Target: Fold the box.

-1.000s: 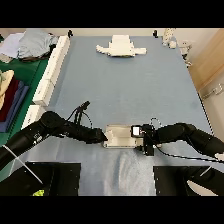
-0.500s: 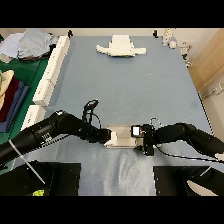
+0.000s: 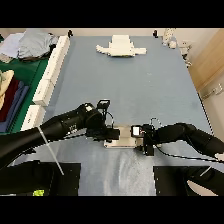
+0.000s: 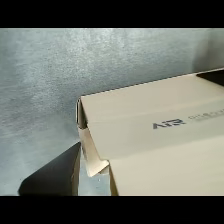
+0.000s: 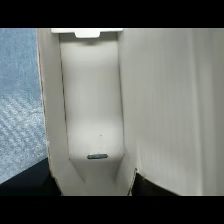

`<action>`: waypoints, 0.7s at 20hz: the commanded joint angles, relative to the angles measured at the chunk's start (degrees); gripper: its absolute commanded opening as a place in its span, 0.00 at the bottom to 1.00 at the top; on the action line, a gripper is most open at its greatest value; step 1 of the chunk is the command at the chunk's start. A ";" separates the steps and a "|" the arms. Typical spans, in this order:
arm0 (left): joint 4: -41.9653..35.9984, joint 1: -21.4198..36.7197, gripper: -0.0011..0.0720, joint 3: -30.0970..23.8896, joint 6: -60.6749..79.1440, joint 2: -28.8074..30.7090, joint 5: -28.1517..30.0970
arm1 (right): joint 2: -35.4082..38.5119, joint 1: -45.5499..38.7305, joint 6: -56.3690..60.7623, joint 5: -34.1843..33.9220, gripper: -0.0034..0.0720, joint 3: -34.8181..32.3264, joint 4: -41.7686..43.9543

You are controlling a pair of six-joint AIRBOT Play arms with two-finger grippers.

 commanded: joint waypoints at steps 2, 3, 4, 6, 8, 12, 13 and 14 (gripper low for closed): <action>4.26 -2.27 0.39 5.01 -3.78 -5.92 -6.80 | 0.02 0.00 0.00 0.02 0.64 0.00 0.00; 5.03 -2.69 0.39 5.99 -4.63 -7.15 -7.67 | 0.02 0.00 0.00 0.00 0.64 0.00 0.00; 5.81 -3.08 0.39 7.10 -4.94 -8.57 -8.61 | 0.02 0.00 0.00 0.02 0.64 0.00 0.00; 6.97 -3.93 0.39 8.87 -5.88 -11.32 -9.77 | 0.02 0.00 0.00 0.02 0.64 -0.02 0.00; 7.26 -4.63 0.39 10.10 -6.05 -13.70 -9.90 | 0.02 0.00 0.00 0.00 0.64 -0.02 0.00; 7.98 -5.07 0.39 10.75 -7.93 -15.47 -8.72 | 0.02 0.00 0.00 0.00 0.64 0.00 0.00; 7.96 -5.07 0.39 10.75 -7.93 -15.47 -7.80 | 0.02 0.00 0.00 0.02 0.64 -0.02 0.00; 7.96 -5.07 0.39 10.75 -8.13 -15.45 -7.08 | 0.02 0.00 0.00 0.02 0.64 -0.02 0.00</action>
